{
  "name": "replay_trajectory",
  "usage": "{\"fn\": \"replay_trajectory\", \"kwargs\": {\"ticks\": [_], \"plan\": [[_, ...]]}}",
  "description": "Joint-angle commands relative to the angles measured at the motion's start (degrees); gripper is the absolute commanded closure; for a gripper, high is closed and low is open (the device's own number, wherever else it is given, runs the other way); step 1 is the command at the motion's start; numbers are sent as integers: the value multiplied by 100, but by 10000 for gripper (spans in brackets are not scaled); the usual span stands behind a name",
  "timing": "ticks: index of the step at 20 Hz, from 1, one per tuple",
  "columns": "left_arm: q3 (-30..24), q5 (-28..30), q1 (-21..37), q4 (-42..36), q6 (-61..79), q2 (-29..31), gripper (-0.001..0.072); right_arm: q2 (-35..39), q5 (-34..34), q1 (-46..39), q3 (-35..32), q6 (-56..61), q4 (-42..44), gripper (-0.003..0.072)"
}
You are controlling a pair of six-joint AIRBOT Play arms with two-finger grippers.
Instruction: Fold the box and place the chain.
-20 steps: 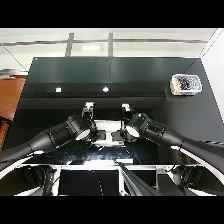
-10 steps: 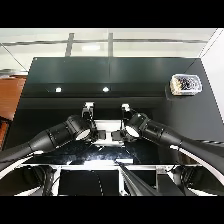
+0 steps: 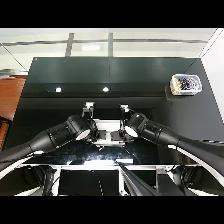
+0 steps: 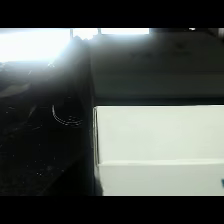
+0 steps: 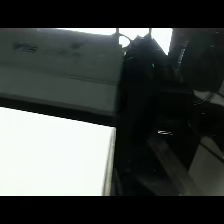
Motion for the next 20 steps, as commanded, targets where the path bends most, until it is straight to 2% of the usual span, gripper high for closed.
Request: {"fn": "replay_trajectory", "kwargs": {"ticks": [1,2,3,5,13,14,15,19,20], "plan": [[4,-39,7,9,15,0,682,-7,-50,2,2,-11,15,562],[4,-42,7,9,15,0,681,-7,-61,2,2,-11,20,579],[4,-39,7,9,15,0,681,-7,-66,2,2,-24,22,659],[4,-39,7,9,15,0,682,-7,-66,2,2,-22,24,661],[4,-39,7,9,15,-2,681,-7,-118,4,2,-22,26,654],[4,-39,7,9,15,-2,681,-7,-140,4,2,-17,26,625],[4,-39,7,9,15,-2,682,-7,-166,2,2,0,48,525],[4,-35,7,9,15,-2,681,-7,-201,2,2,0,116,531],[4,-31,7,9,13,-2,681,-7,-219,2,2,2,118,569]]}}
